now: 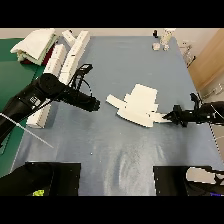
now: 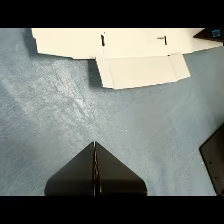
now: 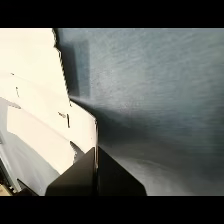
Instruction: Fold the box.
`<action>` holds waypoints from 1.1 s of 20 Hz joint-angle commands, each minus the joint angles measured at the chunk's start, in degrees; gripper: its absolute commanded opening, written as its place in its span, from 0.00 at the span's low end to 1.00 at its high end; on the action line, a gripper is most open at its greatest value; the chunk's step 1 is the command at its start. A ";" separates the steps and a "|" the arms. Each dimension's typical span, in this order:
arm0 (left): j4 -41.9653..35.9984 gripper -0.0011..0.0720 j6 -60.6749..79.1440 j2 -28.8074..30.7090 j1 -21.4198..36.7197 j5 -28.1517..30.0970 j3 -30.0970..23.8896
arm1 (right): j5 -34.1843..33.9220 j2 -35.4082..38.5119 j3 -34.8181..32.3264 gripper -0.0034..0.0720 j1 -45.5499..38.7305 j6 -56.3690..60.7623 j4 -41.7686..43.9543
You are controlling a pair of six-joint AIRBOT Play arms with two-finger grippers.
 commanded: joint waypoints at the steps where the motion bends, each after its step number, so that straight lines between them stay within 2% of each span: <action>1: 0.02 0.03 0.02 -0.02 0.00 0.00 -0.02 | -4.72 -0.02 0.02 0.05 3.10 -1.73 0.04; 3: 0.02 0.03 0.02 -0.02 0.00 -0.02 -0.02 | -7.72 0.46 -0.26 0.05 6.47 -2.32 0.07; 6: 0.02 0.03 0.02 -0.02 0.00 0.00 -0.02 | -7.15 3.58 -3.02 0.05 13.42 -4.24 0.57; 12: 0.00 0.03 0.02 -0.02 0.00 0.55 -0.02 | 3.72 10.91 -8.26 0.05 25.29 -8.79 0.66; 19: -2.84 0.03 0.22 -0.02 -0.02 0.55 -0.02 | 8.52 19.08 -11.85 0.05 29.49 -11.04 1.29; 22: -2.84 0.03 0.09 -0.04 -0.02 0.68 -0.02 | 9.70 20.20 -13.31 0.04 29.49 -11.02 1.36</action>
